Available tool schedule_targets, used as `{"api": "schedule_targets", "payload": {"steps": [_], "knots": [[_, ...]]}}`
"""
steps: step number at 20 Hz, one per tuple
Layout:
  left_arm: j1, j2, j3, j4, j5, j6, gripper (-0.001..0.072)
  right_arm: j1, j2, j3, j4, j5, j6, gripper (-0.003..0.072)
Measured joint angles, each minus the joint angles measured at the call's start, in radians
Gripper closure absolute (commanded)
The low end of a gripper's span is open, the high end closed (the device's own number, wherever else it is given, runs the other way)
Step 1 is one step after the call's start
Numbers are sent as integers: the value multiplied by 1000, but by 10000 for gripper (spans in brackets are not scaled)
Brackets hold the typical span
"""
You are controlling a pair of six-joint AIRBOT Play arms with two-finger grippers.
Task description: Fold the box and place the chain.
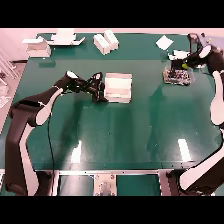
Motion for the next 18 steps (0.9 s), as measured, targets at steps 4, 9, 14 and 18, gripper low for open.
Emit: {"api": "schedule_targets", "payload": {"steps": [4, 9, 14, 18], "knots": [[0, 0, 0, 0, 1, 0, 305, 44, 117, 24, -67, 81, 17, 682], [0, 0, 0, 0, 2, 0, 305, 132, 309, 31, -104, 132, 24, 683], [0, 0, 0, 0, 2, 0, 304, 241, 488, 32, -117, 144, 25, 682], [0, 0, 0, 0, 2, 0, 305, 344, 580, 32, -119, 140, 24, 683]]}}
